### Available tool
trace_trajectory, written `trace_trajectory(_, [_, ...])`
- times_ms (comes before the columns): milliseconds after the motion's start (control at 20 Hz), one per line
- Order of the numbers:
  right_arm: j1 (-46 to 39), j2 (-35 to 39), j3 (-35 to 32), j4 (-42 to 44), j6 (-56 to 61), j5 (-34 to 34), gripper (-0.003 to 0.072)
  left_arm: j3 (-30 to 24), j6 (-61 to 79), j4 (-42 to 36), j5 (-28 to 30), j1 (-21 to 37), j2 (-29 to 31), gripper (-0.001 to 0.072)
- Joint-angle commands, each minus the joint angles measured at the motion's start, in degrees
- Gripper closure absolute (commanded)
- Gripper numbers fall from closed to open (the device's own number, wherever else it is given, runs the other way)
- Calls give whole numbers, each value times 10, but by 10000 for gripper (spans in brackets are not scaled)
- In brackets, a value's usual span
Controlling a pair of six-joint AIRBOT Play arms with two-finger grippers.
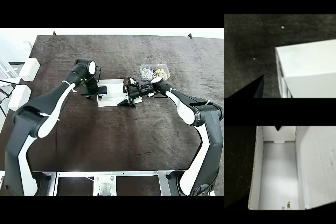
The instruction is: Fold the box and place the chain.
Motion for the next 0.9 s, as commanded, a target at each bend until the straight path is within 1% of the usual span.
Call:
trace_trajectory(0, [0, 0, 0, 0, 0, 0, 187, 26, -3, 18, -24, 0, -22, 342])
trace_trajectory(300, [0, 0, 0, 0, 0, 0, 187, 26, 8, 25, -10, -6, -24, 344])
trace_trajectory(350, [0, 0, 0, 0, 0, 0, 188, 27, 8, 29, -9, -8, -24, 391])
trace_trajectory(400, [0, 0, 0, 0, 0, 0, 187, 27, 9, 33, -4, -12, -24, 510])
trace_trajectory(450, [0, 0, 0, 0, 0, 0, 187, 27, 9, 37, -1, -15, -24, 538])
trace_trajectory(750, [0, 0, 0, 0, 0, 0, 187, 27, 9, 38, 5, -16, -24, 542])
trace_trajectory(800, [0, 0, 0, 0, 0, 0, 187, 27, 10, 38, 5, -16, -24, 690])
trace_trajectory(850, [0, 0, 0, 0, 0, 0, 187, 27, 13, 38, 7, -16, -24, 688])
